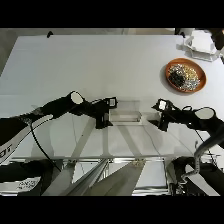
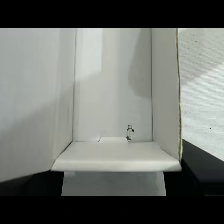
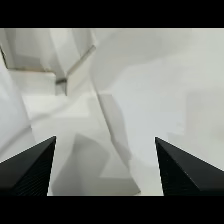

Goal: Fold the box and place the chain.

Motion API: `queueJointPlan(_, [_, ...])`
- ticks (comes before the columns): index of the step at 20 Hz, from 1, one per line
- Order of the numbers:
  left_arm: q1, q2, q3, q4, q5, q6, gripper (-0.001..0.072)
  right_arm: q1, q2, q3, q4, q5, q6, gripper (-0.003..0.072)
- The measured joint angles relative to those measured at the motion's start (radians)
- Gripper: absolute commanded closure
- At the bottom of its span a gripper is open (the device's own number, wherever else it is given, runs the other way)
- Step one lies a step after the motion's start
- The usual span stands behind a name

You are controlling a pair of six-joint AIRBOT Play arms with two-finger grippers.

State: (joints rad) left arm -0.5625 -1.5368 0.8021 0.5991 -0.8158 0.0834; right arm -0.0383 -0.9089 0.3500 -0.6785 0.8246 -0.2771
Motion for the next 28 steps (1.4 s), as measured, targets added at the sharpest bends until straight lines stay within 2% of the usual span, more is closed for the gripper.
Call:
queueJointPlan(1, [0.000,0.000,0.000,0.000,0.000,0.000,0.0437,-0.011,0.027,0.000,-0.003,0.027,0.016,0.0164])
queueJointPlan(2, [0.000,0.000,0.000,0.000,0.000,0.000,0.0437,-0.019,0.054,0.000,0.013,0.044,0.027,0.0297])
queueJointPlan(3, [0.000,0.000,0.000,0.000,-0.001,-0.001,0.0437,-0.025,0.077,0.000,0.051,0.064,0.037,0.0470])
queueJointPlan(4, [0.000,0.000,0.000,0.000,-0.001,-0.001,0.0437,-0.026,0.093,0.000,0.092,0.092,0.042,0.0594])
queueJointPlan(5, [0.000,0.000,0.000,0.000,-0.002,-0.001,0.0437,-0.025,0.106,0.000,0.130,0.125,0.045,0.0654])
queueJointPlan(12, [0.000,0.000,0.000,-0.001,-0.007,-0.001,0.0437,-0.006,0.136,0.000,0.244,0.248,0.041,0.0651])
queueJointPlan(20, [0.000,0.000,0.000,-0.011,-0.011,-0.016,0.0439,-0.003,0.139,0.000,0.325,0.250,0.026,0.0651])
queueJointPlan(28, [-0.001,0.003,0.001,0.098,-0.003,-0.116,0.0441,-0.003,0.139,0.000,0.399,0.238,0.012,0.0652])
